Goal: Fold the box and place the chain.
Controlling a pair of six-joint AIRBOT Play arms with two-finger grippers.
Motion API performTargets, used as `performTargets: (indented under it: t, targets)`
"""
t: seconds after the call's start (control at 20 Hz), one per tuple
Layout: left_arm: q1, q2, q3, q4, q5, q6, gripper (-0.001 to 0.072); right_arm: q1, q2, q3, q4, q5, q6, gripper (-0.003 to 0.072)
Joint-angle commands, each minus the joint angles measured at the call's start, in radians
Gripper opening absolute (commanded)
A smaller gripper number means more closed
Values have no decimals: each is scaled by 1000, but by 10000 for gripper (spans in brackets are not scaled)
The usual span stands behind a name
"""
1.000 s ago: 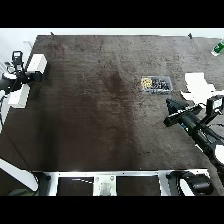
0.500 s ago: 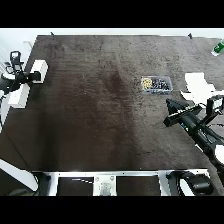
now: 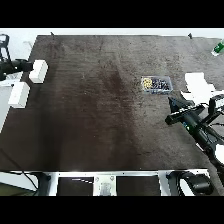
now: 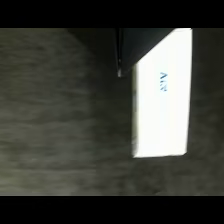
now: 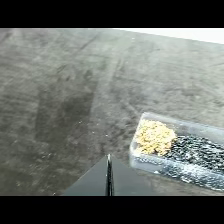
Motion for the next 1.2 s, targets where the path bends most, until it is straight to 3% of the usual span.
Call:
performTargets:
  t: [0.0,0.1,0.3,0.45,0.75,0.95,1.15]
  targets:
    - [-12,153,-39,-80,-100,126,16,0,0,0,0,-43,0,12]
    - [-45,296,-147,-149,-34,225,15,0,0,0,-1,-48,0,12]
    - [-113,652,-491,-357,130,469,15,0,1,0,0,-69,0,13]
    - [-127,898,-745,-433,116,640,15,0,2,0,0,-77,0,12]
    - [-127,1241,-1147,-515,126,670,14,0,2,0,-5,-77,-1,12]
    - [-127,1418,-1290,-539,132,627,16,0,2,-12,-4,-76,-8,12]
    - [-127,1432,-1304,-537,102,571,21,0,1,-23,-4,-76,-8,12]
